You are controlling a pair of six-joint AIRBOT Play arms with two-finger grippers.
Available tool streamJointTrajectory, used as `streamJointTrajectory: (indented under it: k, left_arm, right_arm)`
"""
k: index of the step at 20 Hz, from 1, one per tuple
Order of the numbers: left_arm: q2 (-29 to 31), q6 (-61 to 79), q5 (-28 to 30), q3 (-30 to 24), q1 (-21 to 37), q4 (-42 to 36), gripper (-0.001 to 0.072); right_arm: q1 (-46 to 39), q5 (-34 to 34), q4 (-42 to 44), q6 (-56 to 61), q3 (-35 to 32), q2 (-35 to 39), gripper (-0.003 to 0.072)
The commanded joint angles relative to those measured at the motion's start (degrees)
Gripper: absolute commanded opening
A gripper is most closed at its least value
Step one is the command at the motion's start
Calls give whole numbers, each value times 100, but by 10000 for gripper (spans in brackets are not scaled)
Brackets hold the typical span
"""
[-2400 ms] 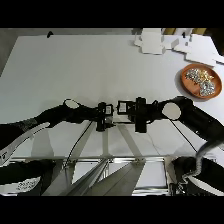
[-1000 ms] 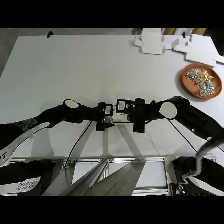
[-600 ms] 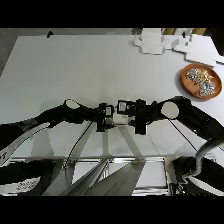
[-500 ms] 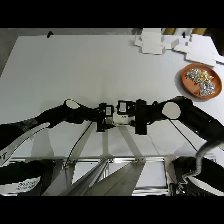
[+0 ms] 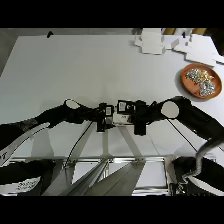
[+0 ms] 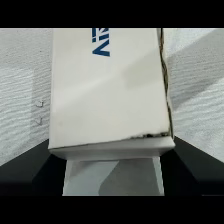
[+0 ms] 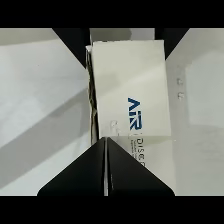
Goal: Fold the box and place the chain.
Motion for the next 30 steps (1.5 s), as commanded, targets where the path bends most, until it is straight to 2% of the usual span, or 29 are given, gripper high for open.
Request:
streamJointTrajectory:
  k: [1, 11, 16, 19, 23, 28, 30]
  left_arm:
    - [2, -2, 2, 0, 7, 0, 212]
    - [2, -2, 2, 0, 7, 0, 212]
    - [2, -2, 2, 0, 7, 2, 212]
    - [2, -2, 2, 0, 7, 2, 212]
    - [2, -2, 2, 0, 7, 0, 212]
    - [2, -2, 2, 0, 7, 0, 212]
    - [2, -2, 2, 0, 7, 0, 212]
  right_arm:
    - [0, 114, 9, 24, -4, -164, 16]
    - [0, 94, 13, 170, -33, -588, 16]
    - [0, 90, -61, 289, -22, -286, 16]
    - [0, 118, -745, 966, 46, 81, 16]
    - [-33, 195, -1998, 2485, 59, 656, 14]
    - [-1115, 1032, -2098, 3198, 59, 1180, 14]
    - [-1714, 955, -2092, 3602, 59, 1266, 15]
